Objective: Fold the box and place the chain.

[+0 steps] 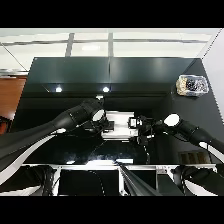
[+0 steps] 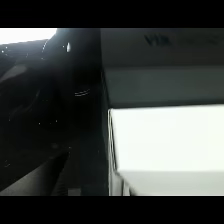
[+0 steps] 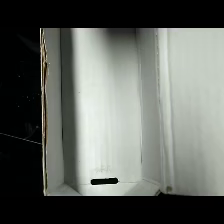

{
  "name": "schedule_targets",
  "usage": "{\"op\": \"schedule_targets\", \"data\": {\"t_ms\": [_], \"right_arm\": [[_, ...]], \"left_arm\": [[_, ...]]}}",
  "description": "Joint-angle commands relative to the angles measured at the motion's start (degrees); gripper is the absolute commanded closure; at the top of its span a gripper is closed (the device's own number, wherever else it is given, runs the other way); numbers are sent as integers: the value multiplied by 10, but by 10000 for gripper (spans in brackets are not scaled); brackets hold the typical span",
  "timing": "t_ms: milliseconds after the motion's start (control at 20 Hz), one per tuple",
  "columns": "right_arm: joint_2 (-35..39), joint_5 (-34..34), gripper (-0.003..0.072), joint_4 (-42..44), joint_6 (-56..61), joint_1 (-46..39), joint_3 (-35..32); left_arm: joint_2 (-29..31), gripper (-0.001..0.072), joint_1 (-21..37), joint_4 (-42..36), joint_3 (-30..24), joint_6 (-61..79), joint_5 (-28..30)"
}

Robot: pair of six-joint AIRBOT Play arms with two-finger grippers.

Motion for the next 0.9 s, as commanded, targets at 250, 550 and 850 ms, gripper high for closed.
{"op": "schedule_targets", "data": {"t_ms": [250,550,850], "right_arm": [[0,0,589,0,0,0,0],[0,0,589,0,0,0,0],[0,0,589,0,0,0,0]], "left_arm": [[-16,448,-19,8,14,-40,12],[-16,686,-21,3,16,-38,11],[-16,300,-21,4,35,-38,7]]}}
